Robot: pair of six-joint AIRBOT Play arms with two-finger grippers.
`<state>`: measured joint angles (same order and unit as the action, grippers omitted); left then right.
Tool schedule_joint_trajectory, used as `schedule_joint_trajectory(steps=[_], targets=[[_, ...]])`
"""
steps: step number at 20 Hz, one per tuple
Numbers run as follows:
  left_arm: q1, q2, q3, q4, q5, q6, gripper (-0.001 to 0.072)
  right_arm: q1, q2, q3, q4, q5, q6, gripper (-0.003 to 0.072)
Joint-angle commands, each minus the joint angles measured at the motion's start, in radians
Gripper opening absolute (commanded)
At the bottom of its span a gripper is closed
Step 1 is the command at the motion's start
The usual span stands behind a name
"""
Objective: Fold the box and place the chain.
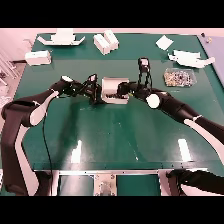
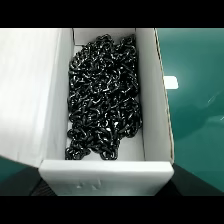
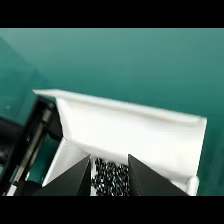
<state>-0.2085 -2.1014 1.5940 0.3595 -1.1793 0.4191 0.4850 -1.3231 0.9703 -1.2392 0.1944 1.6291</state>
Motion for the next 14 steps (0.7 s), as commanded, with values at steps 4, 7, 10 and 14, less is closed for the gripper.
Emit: schedule_joint_trajectory(steps=[4, 7, 10, 14], targets=[[0.0, 0.0, 0.0, 0.0, 0.0, 0.0, 0.0477, -0.121, 0.083, 0.198, 0.074, 0.403, -0.418, 0.0257], [0.0, 0.0, 0.0, 0.0, 0.0, 0.0, 0.0477, -0.255, 0.074, 0.212, 0.333, 0.513, -0.734, 0.0257], [0.0, 0.0, 0.0, 0.0, 0.0, 0.0, 0.0477, -0.407, 0.027, 0.213, 0.582, 0.6, -0.972, 0.0228], [0.0, 0.0, 0.0, 0.0, 0.0, 0.0, 0.0477, -0.534, -0.112, 0.265, 0.875, 0.775, -1.202, 0.0222]])
